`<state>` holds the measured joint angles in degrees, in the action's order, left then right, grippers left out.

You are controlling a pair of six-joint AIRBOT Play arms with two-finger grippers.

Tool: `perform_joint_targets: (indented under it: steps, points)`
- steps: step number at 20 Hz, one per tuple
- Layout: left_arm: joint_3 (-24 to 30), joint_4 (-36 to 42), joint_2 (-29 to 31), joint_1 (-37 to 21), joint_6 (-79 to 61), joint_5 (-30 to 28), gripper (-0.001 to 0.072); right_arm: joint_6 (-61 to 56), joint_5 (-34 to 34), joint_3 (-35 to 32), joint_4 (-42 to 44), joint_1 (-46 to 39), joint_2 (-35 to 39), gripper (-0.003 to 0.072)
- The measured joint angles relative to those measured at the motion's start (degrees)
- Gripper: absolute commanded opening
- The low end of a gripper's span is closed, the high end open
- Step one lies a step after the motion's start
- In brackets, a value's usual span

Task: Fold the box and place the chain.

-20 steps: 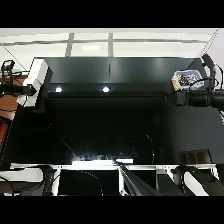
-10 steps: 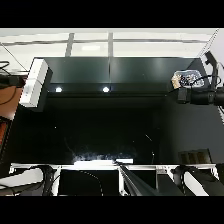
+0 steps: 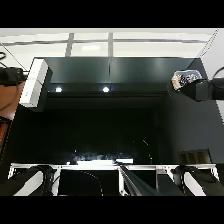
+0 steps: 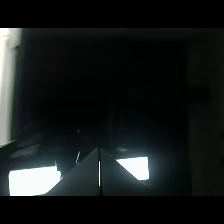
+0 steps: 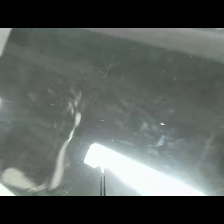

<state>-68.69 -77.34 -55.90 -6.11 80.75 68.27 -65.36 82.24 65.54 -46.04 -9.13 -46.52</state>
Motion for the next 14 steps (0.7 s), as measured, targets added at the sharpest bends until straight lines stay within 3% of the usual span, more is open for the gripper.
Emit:
perform_joint_targets:
  steps: [3,7,10,14]
  points:
    - [10.58,-0.04,9.94,12.72,3.72,-8.48,0.0023,0.57,-6.40,-4.07,-4.39,0.04,5.20,0.0011]
    - [26.38,-3.15,20.96,25.29,9.38,-19.26,0.0024,1.81,-19.74,-18.43,-6.78,1.25,10.82,0.0011]
    - [36.13,-6.03,26.62,28.81,12.61,-24.81,0.0025,3.02,-29.57,-29.31,-8.07,3.30,12.52,0.0012]
    - [41.33,-7.32,29.57,29.27,14.16,-29.44,0.0026,3.65,-37.03,-35.71,-9.49,4.46,13.27,0.0014]
